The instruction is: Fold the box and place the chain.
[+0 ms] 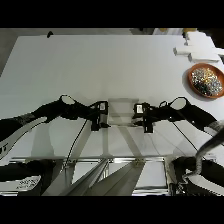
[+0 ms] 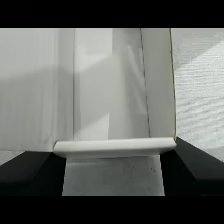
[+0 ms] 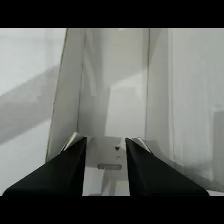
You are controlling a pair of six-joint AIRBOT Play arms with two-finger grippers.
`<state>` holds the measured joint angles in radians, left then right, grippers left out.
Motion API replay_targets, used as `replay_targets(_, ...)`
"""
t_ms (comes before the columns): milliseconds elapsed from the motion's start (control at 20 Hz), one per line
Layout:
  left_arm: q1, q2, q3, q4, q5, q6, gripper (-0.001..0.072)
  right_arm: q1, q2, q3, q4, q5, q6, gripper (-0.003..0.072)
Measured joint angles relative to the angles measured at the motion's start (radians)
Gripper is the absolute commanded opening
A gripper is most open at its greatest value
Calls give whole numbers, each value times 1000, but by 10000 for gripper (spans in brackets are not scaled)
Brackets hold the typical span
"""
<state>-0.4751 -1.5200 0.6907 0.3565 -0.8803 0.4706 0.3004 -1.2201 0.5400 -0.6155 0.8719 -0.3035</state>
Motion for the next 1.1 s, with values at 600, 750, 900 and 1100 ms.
replay_targets(600,0,0,0,-1,0,-2,256,8,156,0,-262,-7,600,19)
replay_targets(750,0,0,0,-2,1,-2,256,-24,243,0,-315,-27,892,19)
replay_targets(900,0,0,0,-2,1,-1,256,-134,284,0,-341,-46,1181,19)
replay_targets(1100,0,0,0,-2,1,-1,256,-293,295,-7,-412,-31,1474,19)
